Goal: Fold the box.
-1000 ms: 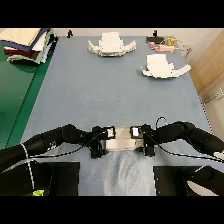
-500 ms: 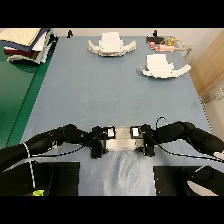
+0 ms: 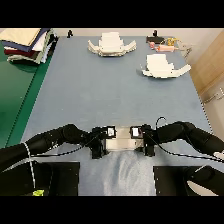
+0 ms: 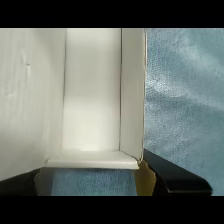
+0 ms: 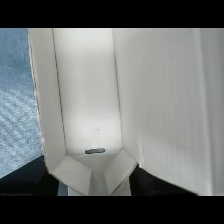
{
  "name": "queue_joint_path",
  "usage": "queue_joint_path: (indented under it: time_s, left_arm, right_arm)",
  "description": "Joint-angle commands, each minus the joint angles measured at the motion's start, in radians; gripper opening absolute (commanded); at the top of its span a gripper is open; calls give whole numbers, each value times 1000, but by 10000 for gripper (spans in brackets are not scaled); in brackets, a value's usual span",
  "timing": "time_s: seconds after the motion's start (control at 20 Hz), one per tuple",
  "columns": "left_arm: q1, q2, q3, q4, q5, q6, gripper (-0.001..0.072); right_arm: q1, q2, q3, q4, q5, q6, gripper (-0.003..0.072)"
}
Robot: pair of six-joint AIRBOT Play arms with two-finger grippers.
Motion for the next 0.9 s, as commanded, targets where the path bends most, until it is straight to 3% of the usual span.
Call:
queue_joint_path:
  time_s: [0.0,0.3,0.4,0.55,0.6,0.65,0.85]
  left_arm:
    - [-1,1,9,-16,-24,1,705]
    - [0,-6,9,2,-13,1,703]
    - [0,-13,9,2,-13,2,582]
    - [0,-13,9,3,-13,14,580]
    - [0,-13,9,3,-13,31,455]
    - [0,-13,9,3,-14,39,387]
    - [0,-13,9,-1,-14,37,389]
  right_arm:
    - [0,0,0,0,0,0,549]
    - [0,0,0,0,0,0,549]
    - [0,0,0,0,0,0,549]
    - [0,0,0,0,0,0,549]
    - [0,0,0,0,0,0,549]
    - [0,0,0,0,0,0,549]
    - [0,0,0,1,0,0,549]
